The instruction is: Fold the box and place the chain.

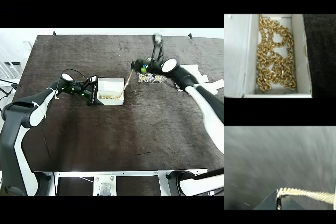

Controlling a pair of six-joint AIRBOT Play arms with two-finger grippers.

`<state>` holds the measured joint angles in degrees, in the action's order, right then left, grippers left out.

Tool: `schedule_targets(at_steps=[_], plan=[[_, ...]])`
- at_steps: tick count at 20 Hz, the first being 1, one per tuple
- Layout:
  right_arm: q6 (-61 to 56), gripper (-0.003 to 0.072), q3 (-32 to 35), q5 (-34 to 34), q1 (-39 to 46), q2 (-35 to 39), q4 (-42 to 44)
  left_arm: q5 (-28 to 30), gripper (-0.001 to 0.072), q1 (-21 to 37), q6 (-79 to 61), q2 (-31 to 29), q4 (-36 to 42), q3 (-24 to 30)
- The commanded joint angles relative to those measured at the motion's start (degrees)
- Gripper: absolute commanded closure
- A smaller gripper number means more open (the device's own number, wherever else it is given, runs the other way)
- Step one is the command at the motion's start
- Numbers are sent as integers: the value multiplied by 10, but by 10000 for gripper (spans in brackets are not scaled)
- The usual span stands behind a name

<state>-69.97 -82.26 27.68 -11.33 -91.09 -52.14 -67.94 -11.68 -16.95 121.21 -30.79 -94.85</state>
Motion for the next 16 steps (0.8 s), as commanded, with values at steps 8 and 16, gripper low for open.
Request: schedule_targets(at_steps=[8,16], plan=[[28,672,-1,94,-95,259,-75,0,412,0,0,0,0,0],[-30,672,45,92,-184,263,-80,0,412,0,0,0,0,0]])
